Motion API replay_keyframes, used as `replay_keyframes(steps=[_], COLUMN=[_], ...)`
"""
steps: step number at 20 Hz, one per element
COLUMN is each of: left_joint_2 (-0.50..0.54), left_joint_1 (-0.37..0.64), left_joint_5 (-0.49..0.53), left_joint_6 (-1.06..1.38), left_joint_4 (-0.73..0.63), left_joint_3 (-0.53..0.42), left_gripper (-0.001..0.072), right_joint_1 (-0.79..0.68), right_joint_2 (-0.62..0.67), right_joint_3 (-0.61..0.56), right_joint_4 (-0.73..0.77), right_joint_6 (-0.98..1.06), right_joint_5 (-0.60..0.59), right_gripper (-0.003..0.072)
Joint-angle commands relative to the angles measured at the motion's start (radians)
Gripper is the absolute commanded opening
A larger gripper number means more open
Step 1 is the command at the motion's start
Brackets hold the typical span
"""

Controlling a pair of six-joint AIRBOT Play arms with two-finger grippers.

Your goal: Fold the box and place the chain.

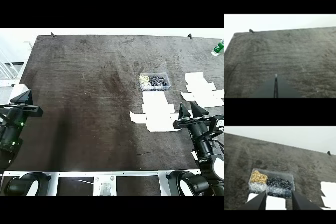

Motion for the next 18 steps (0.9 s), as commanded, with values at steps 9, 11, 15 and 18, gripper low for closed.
replay_keyframes(steps=[9,11,15,18], left_joint_2=[0.001,0.001,0.001,0.001], left_joint_1=[0.000,0.000,0.000,0.000], left_joint_5=[0.000,0.000,0.000,0.000], left_joint_6=[0.000,0.000,0.000,0.000], left_joint_4=[0.000,0.000,0.000,0.000], left_joint_3=[0.001,0.001,0.000,0.001], left_gripper=[0.0020,0.0021,0.0020,0.0021], right_joint_1=[-0.087,-0.178,-0.421,-0.669], right_joint_2=[-0.047,-0.141,-0.456,-0.721], right_joint_3=[0.072,0.126,0.252,0.367], right_joint_4=[0.032,0.101,0.105,-0.036], right_joint_6=[0.168,0.169,0.182,0.369], right_joint_5=[-0.102,-0.077,0.230,0.642], right_gripper=[0.0375,0.0375,0.0374,0.0374])
